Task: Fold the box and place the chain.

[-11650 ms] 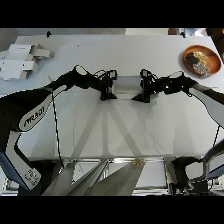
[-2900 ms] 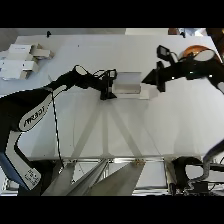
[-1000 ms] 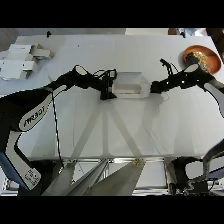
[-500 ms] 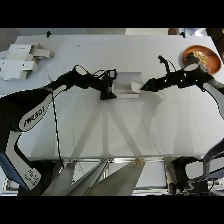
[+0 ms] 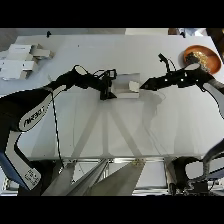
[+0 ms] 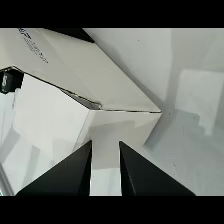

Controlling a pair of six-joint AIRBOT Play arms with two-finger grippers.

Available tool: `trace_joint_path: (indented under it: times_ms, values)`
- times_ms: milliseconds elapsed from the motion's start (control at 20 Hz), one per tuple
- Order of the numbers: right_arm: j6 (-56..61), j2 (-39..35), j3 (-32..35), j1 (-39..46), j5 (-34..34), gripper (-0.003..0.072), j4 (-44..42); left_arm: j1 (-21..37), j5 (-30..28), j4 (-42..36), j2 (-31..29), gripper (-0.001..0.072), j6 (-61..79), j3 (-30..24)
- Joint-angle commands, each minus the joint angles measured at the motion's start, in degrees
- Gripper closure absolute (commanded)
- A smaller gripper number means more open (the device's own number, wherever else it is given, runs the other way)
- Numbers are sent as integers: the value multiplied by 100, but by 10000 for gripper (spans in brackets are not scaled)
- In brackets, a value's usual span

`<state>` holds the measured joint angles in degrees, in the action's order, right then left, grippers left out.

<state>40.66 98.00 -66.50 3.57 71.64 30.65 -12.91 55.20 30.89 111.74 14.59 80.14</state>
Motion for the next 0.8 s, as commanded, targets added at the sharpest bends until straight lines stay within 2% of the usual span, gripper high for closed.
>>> trace_joint_path:
  times_ms: [0, 650, 700, 750]
  values:
    - [-39, -46, 2, -4, -50, 476, 424, -4, -9, 0, -2, 429, -2, 0]
    - [-221, -367, 2, 37, 122, 472, 492, -4, -9, 0, -2, 429, -2, 0]
    - [-221, -382, 2, 37, 122, 433, 470, -4, -9, 0, -2, 429, -2, 0]
    - [-219, -382, 2, 31, 103, 329, 466, -4, -9, 0, -2, 429, -2, 0]
